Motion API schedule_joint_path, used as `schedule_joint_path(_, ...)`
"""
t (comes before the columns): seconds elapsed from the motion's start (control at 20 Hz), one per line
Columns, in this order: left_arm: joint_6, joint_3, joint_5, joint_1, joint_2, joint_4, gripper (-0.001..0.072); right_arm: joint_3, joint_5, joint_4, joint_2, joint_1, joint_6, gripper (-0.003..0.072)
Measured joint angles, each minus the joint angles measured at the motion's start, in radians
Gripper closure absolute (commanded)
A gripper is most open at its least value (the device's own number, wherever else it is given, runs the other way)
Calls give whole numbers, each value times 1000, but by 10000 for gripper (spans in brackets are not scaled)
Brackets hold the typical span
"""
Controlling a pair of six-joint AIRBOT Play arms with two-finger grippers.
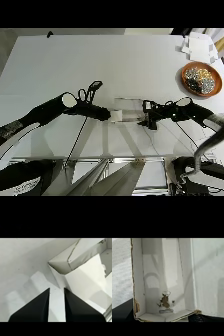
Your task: Fold the box and place the chain.
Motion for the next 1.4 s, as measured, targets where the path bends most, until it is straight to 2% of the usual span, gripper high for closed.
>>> schedule_joint_path(0.1,3,2,4,-8,1,-17,476,0,0,0,0,0,0,272)
schedule_joint_path(0.2,4,2,4,-14,2,-29,375,0,0,0,0,0,0,272)
schedule_joint_path(1.15,-43,5,-34,16,2,-88,374,0,0,0,0,0,0,272)
schedule_joint_path(1.4,-78,5,-16,-16,0,-89,366,0,0,0,0,0,0,272)
